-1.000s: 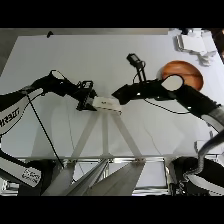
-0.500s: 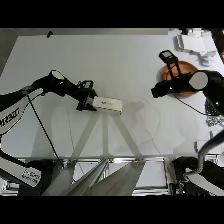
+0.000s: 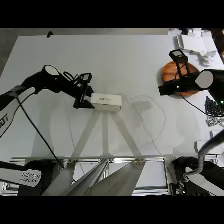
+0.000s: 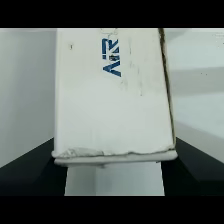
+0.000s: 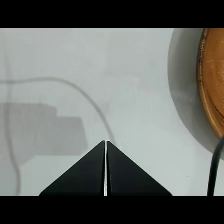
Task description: Fold the box and place the chain.
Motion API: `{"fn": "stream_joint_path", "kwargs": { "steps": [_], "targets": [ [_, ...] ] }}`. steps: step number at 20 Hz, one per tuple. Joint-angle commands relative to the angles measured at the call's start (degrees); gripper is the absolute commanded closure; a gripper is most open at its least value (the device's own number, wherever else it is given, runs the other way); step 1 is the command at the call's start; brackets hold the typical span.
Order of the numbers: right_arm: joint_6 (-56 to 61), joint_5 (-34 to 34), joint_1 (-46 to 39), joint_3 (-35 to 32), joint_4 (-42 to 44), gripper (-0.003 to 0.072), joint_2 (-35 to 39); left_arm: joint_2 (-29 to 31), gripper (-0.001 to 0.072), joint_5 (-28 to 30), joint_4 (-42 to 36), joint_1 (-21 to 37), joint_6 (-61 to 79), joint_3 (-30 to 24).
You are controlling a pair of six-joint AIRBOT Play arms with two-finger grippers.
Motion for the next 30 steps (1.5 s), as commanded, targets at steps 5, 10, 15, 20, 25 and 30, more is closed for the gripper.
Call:
{"fn": "stream_joint_path", "kwargs": {
  "steps": [5,10,15,20,25,30],
  "targets": [
    [0.17,0.33,-0.13,0.0,2.86,0.0674,0.04,22.08,0.07,4.09,31.98,4.13,-33.27,0.04],
    [-0.02,-1.33,-0.13,0.0,2.91,0.0674,0.04,29.55,0.0704,20.39,37.51,14.14,-54.14,0.04],
    [-0.02,-1.33,-0.13,0.0,3.15,0.0674,0.04,34.12,0.0707,42.97,20.52,22.6,-64.48,-10.97],
    [-0.02,-1.31,-0.13,0.0,3.13,0.0674,0.04,33.66,0.0703,51.32,19.3,22.45,-64.04,-33.59],
    [-0.02,-1.31,-0.13,0.0,3.13,0.0674,0.04,30.23,0.0529,54.47,19.28,22.49,-63.67,-40.22],
    [-0.02,-1.31,-0.13,0.0,3.13,0.0674,0.04,29.88,0.0011,56.19,19.28,22.49,-63.67,-40.22]
  ]
}}
